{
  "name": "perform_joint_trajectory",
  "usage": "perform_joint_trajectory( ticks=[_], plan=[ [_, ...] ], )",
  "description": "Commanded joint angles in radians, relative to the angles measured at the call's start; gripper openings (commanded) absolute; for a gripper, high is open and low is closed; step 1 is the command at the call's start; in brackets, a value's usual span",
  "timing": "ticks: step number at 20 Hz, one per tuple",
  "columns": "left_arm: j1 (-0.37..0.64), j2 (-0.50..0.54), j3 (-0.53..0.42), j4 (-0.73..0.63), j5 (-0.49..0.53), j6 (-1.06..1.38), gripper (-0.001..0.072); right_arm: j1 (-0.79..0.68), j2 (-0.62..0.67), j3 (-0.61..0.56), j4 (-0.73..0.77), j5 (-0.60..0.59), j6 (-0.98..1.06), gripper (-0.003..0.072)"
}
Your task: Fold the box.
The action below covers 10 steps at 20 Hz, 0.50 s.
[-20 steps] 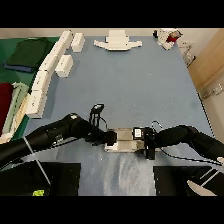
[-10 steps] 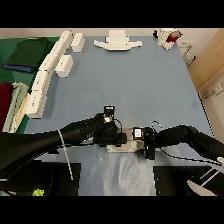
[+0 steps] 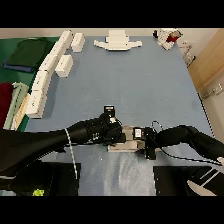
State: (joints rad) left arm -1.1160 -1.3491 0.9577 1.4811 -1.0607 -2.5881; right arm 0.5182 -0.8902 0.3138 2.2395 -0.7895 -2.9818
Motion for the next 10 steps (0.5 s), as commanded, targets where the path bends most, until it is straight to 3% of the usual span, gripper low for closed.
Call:
perform_joint_trajectory(
  ticks=[1,2,3,4,10],
  plan=[
    [0.0,-0.002,0.002,-0.006,0.01,-0.002,0.0016,0.001,0.0,0.001,0.001,0.002,-0.001,0.0487],
    [0.0,-0.002,0.002,-0.007,0.013,0.011,0.013,0.001,0.0,0.001,0.001,0.002,-0.001,0.0487],
    [0.0,-0.002,0.002,-0.006,0.012,0.014,0.0456,0.001,0.0,0.001,0.001,0.002,-0.001,0.0487],
    [0.0,-0.002,0.002,-0.006,0.01,0.011,0.0611,0.001,0.0,0.001,0.001,0.002,-0.001,0.0487],
    [0.001,0.061,0.002,0.003,0.003,0.015,0.0609,0.001,0.0,0.001,0.001,0.002,-0.001,0.0487]
  ],
)
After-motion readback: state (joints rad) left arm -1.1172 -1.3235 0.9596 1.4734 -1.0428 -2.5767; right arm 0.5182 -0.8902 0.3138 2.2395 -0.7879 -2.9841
